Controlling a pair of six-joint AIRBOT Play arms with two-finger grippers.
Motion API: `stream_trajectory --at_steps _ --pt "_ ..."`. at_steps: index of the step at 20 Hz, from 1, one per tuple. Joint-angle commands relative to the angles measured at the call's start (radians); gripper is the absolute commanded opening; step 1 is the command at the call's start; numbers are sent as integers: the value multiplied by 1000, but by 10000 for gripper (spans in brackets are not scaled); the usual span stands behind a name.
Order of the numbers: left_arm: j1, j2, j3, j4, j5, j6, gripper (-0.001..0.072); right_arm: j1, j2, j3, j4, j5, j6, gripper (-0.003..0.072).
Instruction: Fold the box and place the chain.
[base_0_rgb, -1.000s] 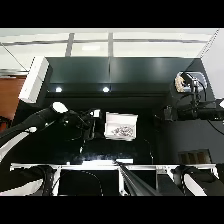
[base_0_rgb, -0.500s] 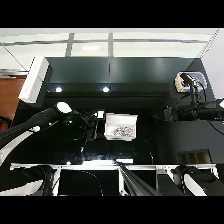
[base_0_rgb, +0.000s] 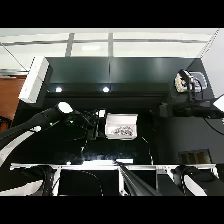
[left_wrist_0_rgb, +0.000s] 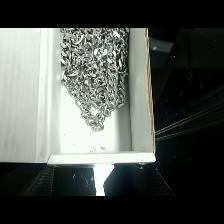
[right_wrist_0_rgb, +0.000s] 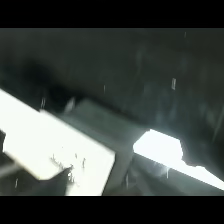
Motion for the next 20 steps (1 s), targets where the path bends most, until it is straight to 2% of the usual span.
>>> stream_trajectory --at_steps 1,4,7,8,12,20 --pt "0 0 1 3 5 -4 461 113 -81 6 21 -245 35 645" --pt "0 0 1 3 5 -4 461 219 -183 24 19 -252 -170 639" --pt "0 0 1 3 6 -4 461 306 -194 31 -22 -167 -677 630" --pt "0 0 1 3 5 -4 462 310 -191 43 -23 -118 -740 630" --pt "0 0 1 3 5 -4 462 307 -179 83 -40 71 -744 630" --pt "0 0 1 3 5 -4 462 329 -180 42 -51 11 -778 630"
